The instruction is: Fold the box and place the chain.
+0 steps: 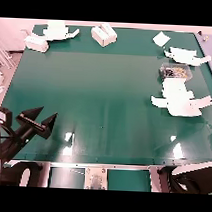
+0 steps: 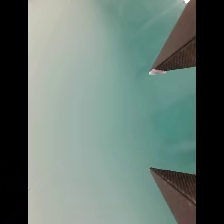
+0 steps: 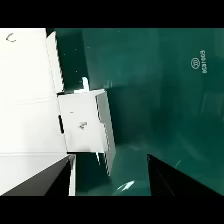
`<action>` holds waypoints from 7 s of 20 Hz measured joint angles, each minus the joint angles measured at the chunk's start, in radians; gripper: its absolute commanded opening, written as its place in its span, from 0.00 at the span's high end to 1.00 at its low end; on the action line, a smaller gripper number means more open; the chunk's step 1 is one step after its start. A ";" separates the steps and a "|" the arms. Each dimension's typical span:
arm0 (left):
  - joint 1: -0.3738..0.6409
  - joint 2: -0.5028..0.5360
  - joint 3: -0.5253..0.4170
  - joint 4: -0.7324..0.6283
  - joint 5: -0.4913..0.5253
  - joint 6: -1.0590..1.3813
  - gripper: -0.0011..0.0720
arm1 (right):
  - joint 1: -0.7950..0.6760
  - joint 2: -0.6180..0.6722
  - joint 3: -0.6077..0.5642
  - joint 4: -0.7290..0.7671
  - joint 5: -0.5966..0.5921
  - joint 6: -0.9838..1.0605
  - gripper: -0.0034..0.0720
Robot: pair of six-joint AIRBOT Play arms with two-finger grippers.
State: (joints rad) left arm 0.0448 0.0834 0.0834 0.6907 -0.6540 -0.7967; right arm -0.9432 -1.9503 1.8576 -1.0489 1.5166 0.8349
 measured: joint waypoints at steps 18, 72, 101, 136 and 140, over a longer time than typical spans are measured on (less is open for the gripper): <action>0.000 0.000 0.000 -0.022 -0.150 -0.069 0.07 | 0.063 -0.127 0.059 0.046 0.022 -0.032 0.21; 0.000 0.000 0.000 -0.024 0.034 -0.067 0.07 | 0.539 0.285 -0.671 0.672 -0.127 -0.153 0.95; 0.000 0.000 0.000 -0.037 0.014 -0.070 0.07 | 0.837 0.244 -0.815 0.766 -0.563 -0.271 0.95; -0.013 -1.609 1.151 -0.299 -0.368 0.236 0.25 | 0.847 0.240 -0.814 0.742 -0.581 -0.290 0.95; -0.040 -1.693 1.206 -0.300 -0.406 0.232 0.25 | 0.848 0.231 -0.787 0.718 -0.572 -0.294 0.95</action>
State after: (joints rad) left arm 0.0044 -1.6093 1.2892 0.3908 -1.0603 -0.5648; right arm -0.0952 -1.7195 1.0706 -0.3313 0.9443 0.5404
